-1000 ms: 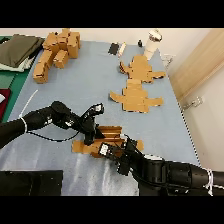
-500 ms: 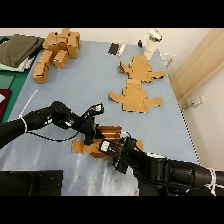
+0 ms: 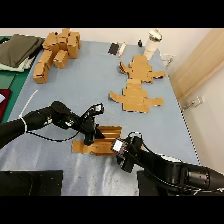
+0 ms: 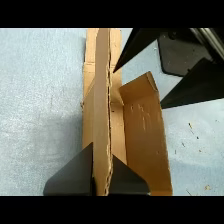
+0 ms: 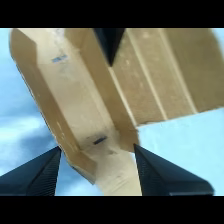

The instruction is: Fold the box.

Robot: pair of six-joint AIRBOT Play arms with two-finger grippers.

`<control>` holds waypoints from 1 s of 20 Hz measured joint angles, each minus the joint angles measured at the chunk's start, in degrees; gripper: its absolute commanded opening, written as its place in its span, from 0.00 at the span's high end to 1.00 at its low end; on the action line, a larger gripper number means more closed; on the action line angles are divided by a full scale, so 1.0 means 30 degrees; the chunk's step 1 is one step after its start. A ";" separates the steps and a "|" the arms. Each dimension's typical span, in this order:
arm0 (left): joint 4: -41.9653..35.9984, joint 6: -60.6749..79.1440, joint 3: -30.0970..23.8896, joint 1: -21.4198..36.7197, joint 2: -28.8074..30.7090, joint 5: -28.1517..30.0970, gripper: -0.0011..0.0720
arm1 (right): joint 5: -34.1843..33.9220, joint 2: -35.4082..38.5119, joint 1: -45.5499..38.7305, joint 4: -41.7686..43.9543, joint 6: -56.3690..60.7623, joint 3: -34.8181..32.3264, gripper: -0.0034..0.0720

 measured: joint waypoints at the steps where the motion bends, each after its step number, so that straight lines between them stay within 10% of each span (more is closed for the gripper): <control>1: -0.0007 0.0007 0.0000 0.0000 0.0000 0.0000 0.97 | 0.0138 0.0131 -0.0007 -0.0240 -0.0255 -0.0146 0.01; 9: -0.0007 0.0000 0.0000 0.0000 0.0000 0.0000 0.97 | 0.2368 0.0437 -0.2907 0.1464 -0.5945 -0.0627 0.01; 20: -0.0007 0.0000 0.0000 0.0000 0.0000 -0.0007 0.97 | 0.1945 -0.3745 -1.2029 2.0116 -2.8902 0.0605 0.01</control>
